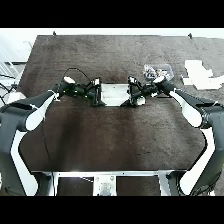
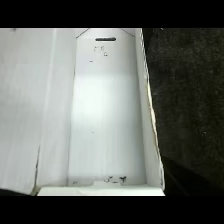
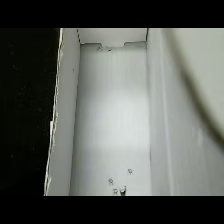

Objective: Fold the box and place the chain.

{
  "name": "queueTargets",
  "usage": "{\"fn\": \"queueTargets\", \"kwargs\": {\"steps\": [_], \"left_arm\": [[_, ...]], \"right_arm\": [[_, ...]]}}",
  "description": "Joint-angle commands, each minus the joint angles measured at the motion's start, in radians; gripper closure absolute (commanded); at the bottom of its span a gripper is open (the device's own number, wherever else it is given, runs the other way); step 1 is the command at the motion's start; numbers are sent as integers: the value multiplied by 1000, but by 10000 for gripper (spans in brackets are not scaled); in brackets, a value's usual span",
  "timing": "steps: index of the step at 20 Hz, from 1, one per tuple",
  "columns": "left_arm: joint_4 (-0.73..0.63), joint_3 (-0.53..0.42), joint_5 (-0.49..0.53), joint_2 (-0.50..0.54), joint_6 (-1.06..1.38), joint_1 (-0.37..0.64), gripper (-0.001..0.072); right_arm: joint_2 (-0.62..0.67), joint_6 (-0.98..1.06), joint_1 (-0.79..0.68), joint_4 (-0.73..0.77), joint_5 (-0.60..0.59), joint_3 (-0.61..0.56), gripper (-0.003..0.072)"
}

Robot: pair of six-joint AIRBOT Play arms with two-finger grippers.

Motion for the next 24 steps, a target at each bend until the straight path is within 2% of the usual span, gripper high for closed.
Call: {"fn": "queueTargets", "kwargs": {"steps": [1, 13, 14, 15, 22, 24], "left_arm": [[-2, 1, -5, -5, -18, 2, -11], [4, 1, -11, -5, 24, 2, -6], [4, 1, -11, -5, 24, 2, 4], [6, 1, -11, -5, 24, 2, 67], [24, 1, -19, -5, 31, 2, 67], [28, 1, -20, -5, 31, 2, 99]], "right_arm": [[0, 1, 0, 1, -1, 0, 99], [0, 1, 1, 0, -1, 0, 100], [0, 1, 0, 1, -1, 0, 99], [0, 1, 0, 1, -1, 0, 99], [0, 1, 0, 1, -1, 0, 99], [0, 1, 0, 1, -1, 0, 99]]}}
